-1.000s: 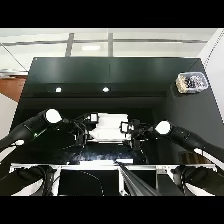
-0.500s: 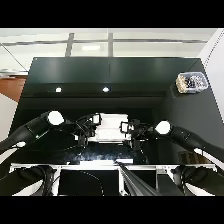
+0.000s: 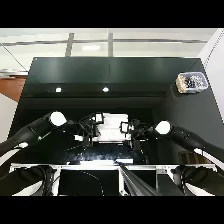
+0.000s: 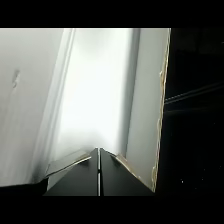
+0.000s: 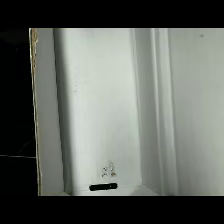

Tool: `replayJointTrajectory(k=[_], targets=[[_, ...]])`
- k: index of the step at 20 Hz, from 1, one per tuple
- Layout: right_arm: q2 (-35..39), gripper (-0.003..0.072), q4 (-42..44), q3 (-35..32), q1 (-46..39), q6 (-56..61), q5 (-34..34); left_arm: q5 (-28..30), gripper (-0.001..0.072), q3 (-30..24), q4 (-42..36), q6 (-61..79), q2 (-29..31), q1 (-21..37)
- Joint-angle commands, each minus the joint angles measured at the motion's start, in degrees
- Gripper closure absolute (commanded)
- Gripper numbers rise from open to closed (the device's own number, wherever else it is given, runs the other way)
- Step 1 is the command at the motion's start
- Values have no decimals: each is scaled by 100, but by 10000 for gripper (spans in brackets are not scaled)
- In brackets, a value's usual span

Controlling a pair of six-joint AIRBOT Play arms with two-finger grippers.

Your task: Fold the box and place the chain.

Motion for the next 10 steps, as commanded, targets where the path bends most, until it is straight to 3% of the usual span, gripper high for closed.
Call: replayJointTrajectory(k=[1,10], targets=[[-2,251,0,-2,2,0,0,321,679,-2,-107,-4,-42,-133],[-2,250,0,-2,2,0,0,210,677,-2,-101,-114,-42,-129]])
